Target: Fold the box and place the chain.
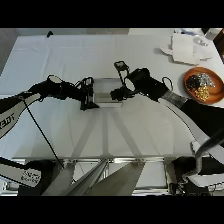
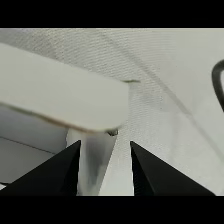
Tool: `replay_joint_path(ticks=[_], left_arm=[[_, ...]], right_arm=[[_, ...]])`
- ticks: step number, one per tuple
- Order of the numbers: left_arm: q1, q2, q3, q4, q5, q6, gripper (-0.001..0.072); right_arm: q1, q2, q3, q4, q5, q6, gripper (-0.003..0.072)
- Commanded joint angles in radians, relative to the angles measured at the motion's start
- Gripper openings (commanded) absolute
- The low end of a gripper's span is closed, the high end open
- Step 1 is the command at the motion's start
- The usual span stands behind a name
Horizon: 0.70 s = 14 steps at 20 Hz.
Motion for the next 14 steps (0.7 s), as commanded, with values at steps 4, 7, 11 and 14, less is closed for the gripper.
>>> replay_joint_path(ticks=[4, 7, 11, 14], left_arm=[[0.000, 0.000, 0.000, 0.000, 0.001, 0.000, 0.0393], [0.000, 0.000, 0.001, 0.000, 0.001, 0.000, 0.0393], [0.000, 0.000, 0.001, 0.000, 0.001, 0.000, 0.0393], [0.000, 0.000, 0.001, 0.000, 0.001, 0.000, 0.0393]], right_arm=[[0.001, -0.092, 0.127, 0.000, 0.126, 0.066, 0.0311], [0.001, -0.129, 0.128, 0.000, 0.160, 0.167, 0.0313], [0.002, -0.150, 0.128, 0.000, 0.146, 0.167, 0.0309], [0.002, -0.152, 0.128, -0.001, 0.109, 0.249, 0.0281]])
